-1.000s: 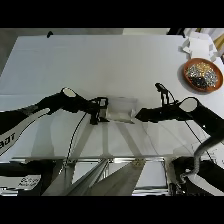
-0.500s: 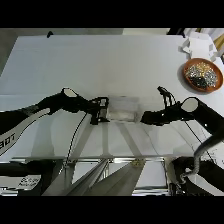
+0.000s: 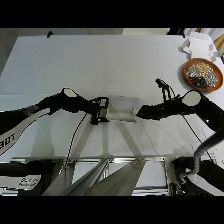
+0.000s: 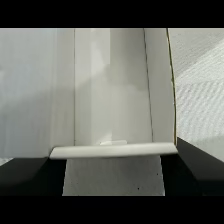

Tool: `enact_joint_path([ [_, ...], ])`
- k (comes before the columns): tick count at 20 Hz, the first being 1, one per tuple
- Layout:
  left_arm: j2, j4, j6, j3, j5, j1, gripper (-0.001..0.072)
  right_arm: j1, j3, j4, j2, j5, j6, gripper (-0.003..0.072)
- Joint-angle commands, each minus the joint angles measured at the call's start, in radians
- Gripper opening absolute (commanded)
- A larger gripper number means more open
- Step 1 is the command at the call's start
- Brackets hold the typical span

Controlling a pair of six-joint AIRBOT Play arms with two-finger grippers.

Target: Fold the box and place the chain.

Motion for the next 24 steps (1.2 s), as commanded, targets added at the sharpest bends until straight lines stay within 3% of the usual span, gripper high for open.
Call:
enact_joint_path([
  [1,0.000,0.000,0.000,0.000,0.000,0.000,0.0153,0.041,0.009,0.009,-0.021,-0.024,0.022,0.0475],
  [8,0.000,0.000,0.000,0.000,0.000,0.000,0.0153,0.127,0.010,-0.013,-0.103,-0.153,0.135,0.0487],
  [11,0.000,0.000,0.000,0.000,0.000,0.000,0.0153,0.163,0.033,-0.098,-0.130,-0.183,0.236,0.0487],
  [15,0.000,0.000,0.000,0.000,0.000,0.000,0.0153,0.212,0.087,-0.265,-0.133,-0.169,0.404,0.0486],
  [24,0.000,0.000,0.000,0.000,0.000,0.000,0.0153,0.368,0.241,-0.472,-0.249,-0.026,0.644,0.0486],
])
